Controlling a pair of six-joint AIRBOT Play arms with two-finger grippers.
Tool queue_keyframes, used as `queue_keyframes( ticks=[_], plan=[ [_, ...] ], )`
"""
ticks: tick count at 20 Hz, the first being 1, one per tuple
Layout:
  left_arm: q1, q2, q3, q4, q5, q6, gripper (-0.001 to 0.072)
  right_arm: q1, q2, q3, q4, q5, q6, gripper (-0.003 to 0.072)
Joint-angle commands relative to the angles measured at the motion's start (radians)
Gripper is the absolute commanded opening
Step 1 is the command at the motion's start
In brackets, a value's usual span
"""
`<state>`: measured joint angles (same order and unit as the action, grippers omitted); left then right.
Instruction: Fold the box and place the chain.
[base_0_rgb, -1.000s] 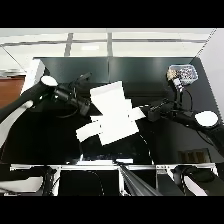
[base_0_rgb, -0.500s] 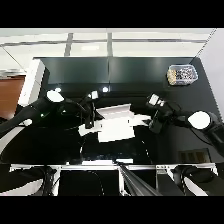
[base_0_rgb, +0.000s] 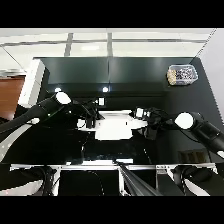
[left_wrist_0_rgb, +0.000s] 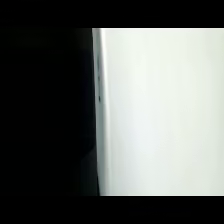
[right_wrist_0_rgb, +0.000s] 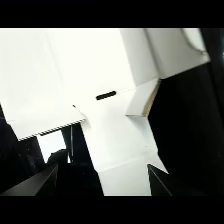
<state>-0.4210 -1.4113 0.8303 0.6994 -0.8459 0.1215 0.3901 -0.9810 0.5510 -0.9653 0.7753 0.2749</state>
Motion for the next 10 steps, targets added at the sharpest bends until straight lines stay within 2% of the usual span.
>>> queue_keyframes(
  ticks=[1,7,10],
  plan=[
    [-0.002,-0.004,0.002,0.006,0.019,0.002,0.0029,0.006,-0.051,-0.001,0.032,0.011,-0.067,0.0613],
    [-0.001,-0.006,0.002,0.037,0.031,0.002,0.0029,0.089,-0.105,-0.001,0.030,-0.002,-0.070,0.0614],
    [-0.001,-0.017,0.002,0.061,0.031,0.002,0.0029,0.106,-0.120,-0.001,0.033,-0.047,-0.069,0.0616]
  ],
)
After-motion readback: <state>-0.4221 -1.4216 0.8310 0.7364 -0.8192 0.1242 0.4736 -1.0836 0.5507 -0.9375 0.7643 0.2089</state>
